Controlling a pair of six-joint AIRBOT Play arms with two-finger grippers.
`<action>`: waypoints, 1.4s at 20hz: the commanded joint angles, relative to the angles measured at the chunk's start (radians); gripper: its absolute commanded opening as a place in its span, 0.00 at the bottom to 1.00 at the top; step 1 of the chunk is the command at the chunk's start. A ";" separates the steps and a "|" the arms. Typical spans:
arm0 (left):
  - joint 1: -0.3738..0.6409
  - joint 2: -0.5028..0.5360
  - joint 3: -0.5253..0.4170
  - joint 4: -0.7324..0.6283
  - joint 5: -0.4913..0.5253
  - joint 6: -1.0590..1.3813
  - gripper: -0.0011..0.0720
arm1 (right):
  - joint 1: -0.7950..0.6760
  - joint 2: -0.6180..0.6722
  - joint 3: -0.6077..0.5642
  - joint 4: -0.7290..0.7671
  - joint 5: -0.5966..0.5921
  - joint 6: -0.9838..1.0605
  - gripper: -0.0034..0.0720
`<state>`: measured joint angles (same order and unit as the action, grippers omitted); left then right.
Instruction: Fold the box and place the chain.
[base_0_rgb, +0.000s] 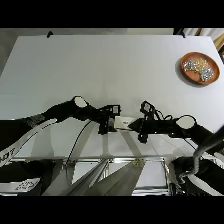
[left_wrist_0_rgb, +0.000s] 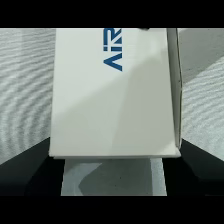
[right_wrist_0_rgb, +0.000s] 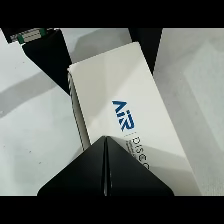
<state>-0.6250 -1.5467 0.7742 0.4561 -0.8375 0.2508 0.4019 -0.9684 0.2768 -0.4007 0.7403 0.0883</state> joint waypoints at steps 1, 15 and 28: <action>0.000 0.000 0.001 -0.003 0.003 -0.001 0.20 | 0.008 -0.006 -0.016 -0.021 -0.026 0.000 0.05; 0.000 0.000 0.001 -0.003 0.003 -0.001 0.20 | 0.007 0.245 0.097 -0.038 -0.108 0.100 0.05; 0.000 0.000 0.001 -0.003 0.003 -0.001 0.20 | -0.331 0.105 0.634 -1.102 0.823 1.300 0.05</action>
<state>-0.6250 -1.5471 0.7746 0.4530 -0.8356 0.2504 0.2245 -0.7967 0.8677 -1.4109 1.1961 1.2545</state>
